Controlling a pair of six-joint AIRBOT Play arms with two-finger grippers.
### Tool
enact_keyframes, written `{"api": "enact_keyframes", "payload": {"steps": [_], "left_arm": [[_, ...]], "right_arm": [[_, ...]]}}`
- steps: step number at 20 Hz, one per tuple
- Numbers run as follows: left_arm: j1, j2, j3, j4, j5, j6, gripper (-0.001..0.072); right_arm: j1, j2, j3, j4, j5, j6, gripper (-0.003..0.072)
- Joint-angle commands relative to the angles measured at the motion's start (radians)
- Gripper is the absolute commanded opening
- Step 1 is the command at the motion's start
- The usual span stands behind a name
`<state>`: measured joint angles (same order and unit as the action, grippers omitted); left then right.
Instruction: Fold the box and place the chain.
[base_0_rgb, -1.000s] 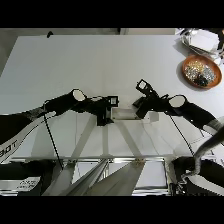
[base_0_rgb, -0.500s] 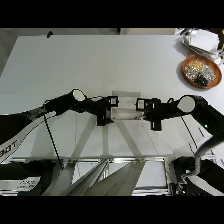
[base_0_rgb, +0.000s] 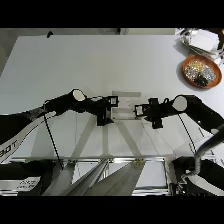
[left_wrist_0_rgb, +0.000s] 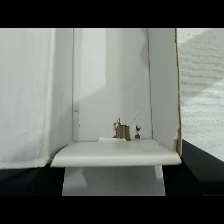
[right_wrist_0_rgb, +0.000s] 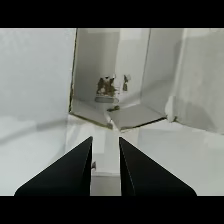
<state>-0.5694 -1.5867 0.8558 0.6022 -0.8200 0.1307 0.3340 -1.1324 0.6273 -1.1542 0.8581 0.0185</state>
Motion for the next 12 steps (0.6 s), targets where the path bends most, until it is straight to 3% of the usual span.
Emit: {"api": "enact_keyframes", "payload": {"steps": [1, 12], "left_arm": [[0.000, 0.001, 0.000, 0.000, 0.000, 0.000, 0.0252], [0.000, 0.001, 0.000, 0.000, 0.000, 0.000, 0.0252]], "right_arm": [[0.003, -0.015, 0.001, 0.060, -0.042, -0.030, 0.0161], [0.060, -0.030, 0.001, 0.161, -0.108, -0.129, 0.0148]]}}
